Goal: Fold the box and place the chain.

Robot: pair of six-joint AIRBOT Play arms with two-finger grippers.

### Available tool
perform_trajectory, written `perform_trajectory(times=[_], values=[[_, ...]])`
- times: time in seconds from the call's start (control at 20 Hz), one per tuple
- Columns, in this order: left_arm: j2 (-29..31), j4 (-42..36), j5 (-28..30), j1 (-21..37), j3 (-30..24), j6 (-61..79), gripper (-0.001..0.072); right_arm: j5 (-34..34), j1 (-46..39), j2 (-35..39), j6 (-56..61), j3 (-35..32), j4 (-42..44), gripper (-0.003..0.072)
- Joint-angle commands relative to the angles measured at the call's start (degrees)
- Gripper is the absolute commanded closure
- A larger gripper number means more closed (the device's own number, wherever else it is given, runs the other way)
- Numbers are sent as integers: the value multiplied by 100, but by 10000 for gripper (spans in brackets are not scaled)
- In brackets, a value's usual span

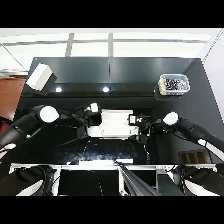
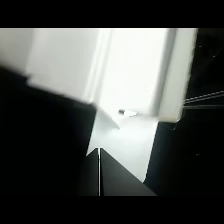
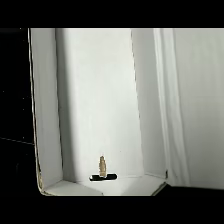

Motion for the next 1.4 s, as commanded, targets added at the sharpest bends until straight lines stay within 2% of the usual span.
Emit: perform_trajectory(times=[0.0, 0.35, 0.4, 0.45, 0.6, 0.75, 0.9, 1.05, 1.2, 1.35], values=[[352, 105, -376, 601, 7, -846, 680, 9, 0, -2, -2, 0, -4, 325], [369, 92, -688, 1781, -275, -3414, 679, 11, 2, -2, -2, 0, -2, 326], [367, 94, -706, 1867, -356, -3589, 678, 15, 0, -2, -2, 0, -4, 390], [365, 116, -708, 1915, -448, -3595, 678, 17, 0, -2, -2, 0, -4, 544], [354, 55, -708, 1886, -708, -3609, 679, 39, 2, -2, -2, 0, -4, 544], [238, -422, -562, 1888, -999, -4312, 679, 39, 2, -2, -2, 0, -4, 544], [-315, -1318, -614, 1888, -1056, -4465, 679, 39, 2, -2, -2, 0, -2, 543], [-994, -2400, -673, 1888, -1051, -3674, 680, 44, 2, -2, -2, 0, -2, 543], [-1471, -2540, -706, 1849, -1051, -3504, 680, 61, 2, -2, -2, 0, -2, 544], [-1567, -2579, -935, 1851, -1049, -3292, 677, 90, 0, -2, -2, 0, -4, 544]])
